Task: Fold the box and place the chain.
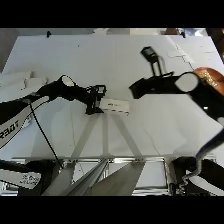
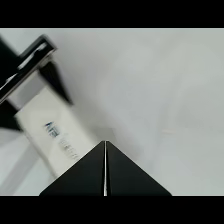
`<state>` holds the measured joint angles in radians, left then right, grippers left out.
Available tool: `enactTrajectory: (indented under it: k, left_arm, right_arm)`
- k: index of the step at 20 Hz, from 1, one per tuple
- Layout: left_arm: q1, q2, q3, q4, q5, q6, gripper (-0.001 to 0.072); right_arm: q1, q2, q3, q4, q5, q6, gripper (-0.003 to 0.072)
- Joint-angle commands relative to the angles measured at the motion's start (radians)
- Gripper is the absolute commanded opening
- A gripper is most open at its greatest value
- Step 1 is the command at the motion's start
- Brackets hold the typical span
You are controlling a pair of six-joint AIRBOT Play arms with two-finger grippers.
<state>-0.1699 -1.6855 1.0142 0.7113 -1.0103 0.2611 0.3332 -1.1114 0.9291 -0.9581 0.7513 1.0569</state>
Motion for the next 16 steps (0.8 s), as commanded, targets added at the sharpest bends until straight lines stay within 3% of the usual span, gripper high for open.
enactTrajectory:
  k: [1,4,11,12,14,16]
  left_arm:
    - [0.0,0.0,0.001,0.0,-0.001,0.0,0.0486]
    - [0.0,0.0,0.001,-0.002,-0.008,0.0,0.0486]
    - [0.0,0.0,0.001,-0.037,-0.066,0.001,0.048]
    - [0.0,0.0,0.001,-0.046,-0.063,0.001,0.0401]
    - [0.0,0.0,0.001,-0.045,-0.063,0.001,0.0025]
    - [0.0,0.008,0.001,-0.045,-0.069,0.0,0.0013]
  right_arm:
    - [-0.129,0.062,0.006,-0.239,0.053,0.159,0.0009]
    - [-0.249,0.055,0.006,-0.39,0.106,0.222,0.001]
    - [-0.429,0.053,0.006,-0.438,0.074,0.221,0.001]
    - [-0.439,0.053,0.006,-0.438,0.075,0.221,0.001]
    - [-0.443,0.053,0.006,-0.435,0.075,0.221,0.001]
    - [-0.443,0.053,0.006,-0.433,0.074,0.221,0.001]
